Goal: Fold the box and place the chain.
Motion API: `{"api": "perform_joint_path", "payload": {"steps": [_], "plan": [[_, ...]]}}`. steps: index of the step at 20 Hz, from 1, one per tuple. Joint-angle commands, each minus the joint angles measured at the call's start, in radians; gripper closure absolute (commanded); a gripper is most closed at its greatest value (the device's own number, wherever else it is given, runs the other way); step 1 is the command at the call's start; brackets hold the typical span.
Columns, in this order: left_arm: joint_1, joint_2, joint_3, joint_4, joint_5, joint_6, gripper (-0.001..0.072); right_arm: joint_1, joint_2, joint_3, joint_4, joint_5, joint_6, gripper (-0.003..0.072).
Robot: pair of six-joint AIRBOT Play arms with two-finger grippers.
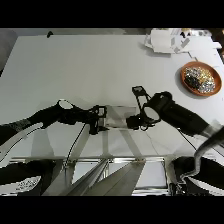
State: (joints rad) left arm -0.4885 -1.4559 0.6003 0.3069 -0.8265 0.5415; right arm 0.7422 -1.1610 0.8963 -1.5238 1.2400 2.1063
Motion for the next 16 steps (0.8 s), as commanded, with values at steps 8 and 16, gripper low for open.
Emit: {"api": "perform_joint_path", "payload": {"steps": [8,16], "plan": [[0.001,0.0,0.001,0.0,0.0,0.0,0.056,-0.64,0.068,0.208,-0.105,0.127,-0.516,0.0282],[0.001,0.001,0.001,0.0,0.0,0.0,0.056,-1.059,-0.368,0.501,-0.152,-0.016,-0.6,0.0282]]}}
